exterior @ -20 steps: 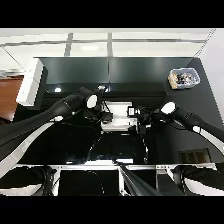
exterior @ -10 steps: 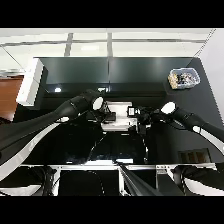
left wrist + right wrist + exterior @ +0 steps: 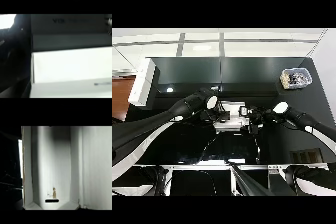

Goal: Fold the box and place the chain.

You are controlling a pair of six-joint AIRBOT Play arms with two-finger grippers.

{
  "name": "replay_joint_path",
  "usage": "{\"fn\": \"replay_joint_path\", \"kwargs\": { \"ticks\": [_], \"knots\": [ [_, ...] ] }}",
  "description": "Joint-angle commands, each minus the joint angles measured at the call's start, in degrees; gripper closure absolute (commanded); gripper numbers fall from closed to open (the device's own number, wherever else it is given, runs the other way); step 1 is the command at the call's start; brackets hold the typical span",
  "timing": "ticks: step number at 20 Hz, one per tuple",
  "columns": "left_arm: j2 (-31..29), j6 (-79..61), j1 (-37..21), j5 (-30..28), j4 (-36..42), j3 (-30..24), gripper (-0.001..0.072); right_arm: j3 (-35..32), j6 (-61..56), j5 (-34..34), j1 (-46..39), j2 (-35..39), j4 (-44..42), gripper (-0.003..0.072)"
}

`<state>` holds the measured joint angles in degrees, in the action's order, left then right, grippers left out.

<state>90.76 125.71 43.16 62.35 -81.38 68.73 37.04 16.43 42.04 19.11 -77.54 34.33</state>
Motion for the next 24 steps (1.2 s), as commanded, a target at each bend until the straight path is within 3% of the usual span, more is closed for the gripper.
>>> {"fn": "replay_joint_path", "kwargs": {
  "ticks": [1,3,4,6,8,13,14,15,21,24],
  "knots": [
    [0.07,0.83,-0.04,0.72,-1.60,0.17,0.0241,-0.02,-0.13,0.11,0.04,-0.04,0.00,0.0264],
    [0.37,2.10,-0.04,1.11,-3.02,0.17,0.0260,-0.02,-0.15,0.11,0.04,-0.04,0.00,0.0264],
    [0.55,2.25,-0.04,1.29,-3.48,0.17,0.0310,-0.02,-0.15,0.11,0.04,-0.04,0.00,0.0264],
    [0.59,2.23,-0.04,1.18,-3.54,0.20,0.0462,-0.02,-0.15,0.11,0.04,-0.04,0.02,0.0264],
    [0.59,2.08,-0.02,1.14,-3.63,0.20,0.0670,-0.02,-0.15,0.11,0.04,-0.04,0.02,0.0264],
    [0.59,1.84,-0.02,1.27,-3.61,0.20,0.0681,-0.02,-0.15,0.13,0.04,-0.04,0.00,0.0263],
    [0.59,1.84,-0.02,1.42,-3.58,0.20,0.0682,-0.02,-1.29,0.13,0.04,-0.04,-0.02,0.0193],
    [0.57,1.86,-0.04,1.73,-3.58,0.20,0.0682,-0.02,-3.34,-0.09,0.04,0.04,0.04,0.0002],
    [0.33,1.81,-0.02,4.52,-3.93,0.20,0.0682,-0.02,-6.80,1.44,0.02,6.49,7.91,-0.0010],
    [0.22,1.84,-0.04,4.52,-4.33,0.17,0.0681,-0.02,-6.75,1.77,0.04,8.09,7.98,-0.0010]
  ]
}}
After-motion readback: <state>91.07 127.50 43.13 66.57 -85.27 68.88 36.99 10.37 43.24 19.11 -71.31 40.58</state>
